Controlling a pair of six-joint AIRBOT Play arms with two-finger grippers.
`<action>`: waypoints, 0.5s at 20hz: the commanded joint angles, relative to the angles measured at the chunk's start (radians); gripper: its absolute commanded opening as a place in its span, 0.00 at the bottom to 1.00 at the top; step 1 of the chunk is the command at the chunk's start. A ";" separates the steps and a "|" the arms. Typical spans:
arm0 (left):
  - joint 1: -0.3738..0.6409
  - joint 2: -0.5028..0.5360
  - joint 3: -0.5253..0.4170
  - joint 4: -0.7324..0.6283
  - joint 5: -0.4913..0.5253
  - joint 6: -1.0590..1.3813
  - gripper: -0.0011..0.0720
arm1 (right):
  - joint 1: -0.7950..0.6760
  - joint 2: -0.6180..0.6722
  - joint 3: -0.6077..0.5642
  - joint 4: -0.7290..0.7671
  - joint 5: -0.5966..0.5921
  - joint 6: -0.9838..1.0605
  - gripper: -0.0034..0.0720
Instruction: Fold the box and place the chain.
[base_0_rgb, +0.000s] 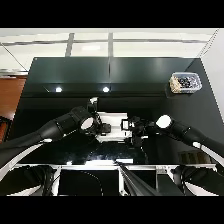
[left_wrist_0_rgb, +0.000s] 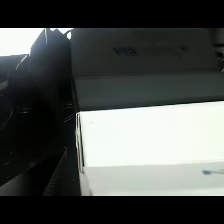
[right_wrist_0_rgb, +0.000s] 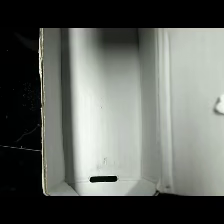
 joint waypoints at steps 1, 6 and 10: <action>0.000 -0.006 0.010 0.014 -0.013 -0.002 0.67 | 0.000 -0.001 0.000 0.001 0.002 0.000 0.69; -0.003 -0.040 0.010 0.016 -0.057 -0.016 0.50 | 0.000 -0.001 0.000 0.001 0.001 0.000 0.69; -0.018 -0.056 0.010 0.008 -0.057 -0.016 0.49 | 0.000 -0.001 0.000 0.001 0.002 0.000 0.69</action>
